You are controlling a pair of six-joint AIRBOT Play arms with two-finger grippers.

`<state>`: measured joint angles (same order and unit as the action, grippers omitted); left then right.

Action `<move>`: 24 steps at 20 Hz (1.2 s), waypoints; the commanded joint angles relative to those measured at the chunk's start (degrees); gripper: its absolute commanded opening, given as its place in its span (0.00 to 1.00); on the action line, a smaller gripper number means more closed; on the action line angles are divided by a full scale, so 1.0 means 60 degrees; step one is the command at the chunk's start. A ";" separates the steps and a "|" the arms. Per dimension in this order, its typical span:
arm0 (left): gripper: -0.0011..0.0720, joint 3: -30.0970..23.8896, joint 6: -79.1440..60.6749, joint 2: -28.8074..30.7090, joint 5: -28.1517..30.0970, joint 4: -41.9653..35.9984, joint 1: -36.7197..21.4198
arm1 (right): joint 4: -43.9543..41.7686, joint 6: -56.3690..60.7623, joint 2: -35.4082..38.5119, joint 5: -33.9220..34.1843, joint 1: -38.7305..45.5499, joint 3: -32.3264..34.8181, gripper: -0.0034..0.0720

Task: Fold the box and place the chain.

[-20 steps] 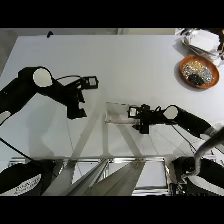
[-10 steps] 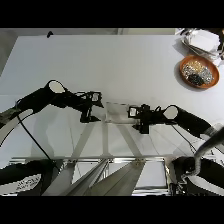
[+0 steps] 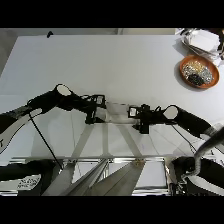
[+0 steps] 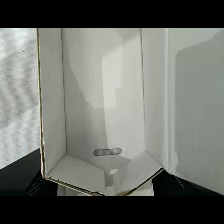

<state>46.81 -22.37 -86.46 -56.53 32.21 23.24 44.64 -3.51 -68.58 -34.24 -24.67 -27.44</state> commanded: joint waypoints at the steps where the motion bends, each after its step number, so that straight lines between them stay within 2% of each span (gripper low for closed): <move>1: 0.99 -0.0004 -0.0095 -0.0124 0.0022 -0.0004 0.0189 | -0.0007 0.0004 0.0000 0.0000 -0.0004 0.0000 0.59; 8: 0.99 -0.0186 -0.0095 -0.0153 -0.0117 0.0204 0.0200 | -0.0007 0.0004 0.0000 0.0000 -0.0004 0.0000 0.59; 14: 0.99 -0.0244 -0.0091 -0.0160 0.0018 -0.0528 0.0299 | -0.0007 0.0004 0.0000 0.0000 -0.0004 0.0000 0.59; 24: 0.98 -0.0262 -0.0026 -0.0463 0.0036 -0.0576 0.0317 | -0.0007 0.0004 0.0000 0.0000 -0.0004 0.0000 0.59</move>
<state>45.28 -22.55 -88.95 -56.31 28.77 25.10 44.64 -3.53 -68.58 -34.24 -24.67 -27.44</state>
